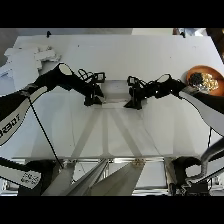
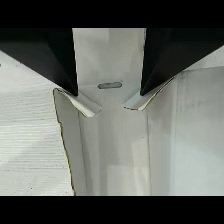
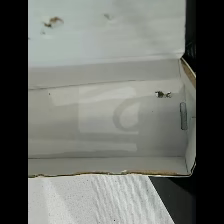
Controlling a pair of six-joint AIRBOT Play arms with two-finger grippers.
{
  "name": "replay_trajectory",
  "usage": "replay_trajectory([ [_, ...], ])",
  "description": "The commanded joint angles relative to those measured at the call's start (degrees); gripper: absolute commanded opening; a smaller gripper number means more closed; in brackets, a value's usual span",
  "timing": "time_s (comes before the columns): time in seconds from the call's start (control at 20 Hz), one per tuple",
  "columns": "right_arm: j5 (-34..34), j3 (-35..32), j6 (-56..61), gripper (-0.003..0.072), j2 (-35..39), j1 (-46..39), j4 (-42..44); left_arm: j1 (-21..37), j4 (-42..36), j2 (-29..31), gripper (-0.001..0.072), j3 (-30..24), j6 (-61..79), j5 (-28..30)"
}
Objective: Fold the box and place the chain.
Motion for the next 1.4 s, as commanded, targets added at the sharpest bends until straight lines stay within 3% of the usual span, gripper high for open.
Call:
replay_trajectory([
  [0.0,-0.02,-0.02,-0.02,0.0375,-0.04,0.02,0.0,-0.04,-0.04,-0.02,0.0466,0.02,-0.7,0.68],
  [0.2,-0.02,-0.02,-0.02,0.0375,-0.04,0.02,0.0,-0.04,0.0,0.0,0.0441,0.02,-0.74,0.68],
  [0.3,0.0,-0.02,-0.02,0.0375,-0.04,0.02,0.0,0.15,0.33,0.13,0.0142,0.02,-0.92,-0.5],
  [0.35,0.0,-0.02,-0.02,0.0375,-0.04,0.02,0.02,0.33,0.63,0.35,0.0047,0.02,-0.92,-1.4],
  [0.4,0.0,-0.02,-0.02,0.0375,-0.04,0.02,0.0,0.59,1.22,0.7,0.0013,0.02,-0.92,-2.21],
  [0.85,0.0,-0.02,-0.02,0.0375,-0.04,0.02,0.0,8.31,2.34,11.63,0.0006,0.0,-1.92,-8.48],
  [1.05,0.0,-0.02,-0.02,0.0375,-0.04,0.02,0.0,10.99,13.31,13.68,0.0004,-0.09,-10.32,-8.59],
  [1.35,0.0,-0.02,-0.02,0.0375,-0.04,0.02,0.0,10.8,14.53,13.62,0.0004,-11.32,-34.07,1.86],
])
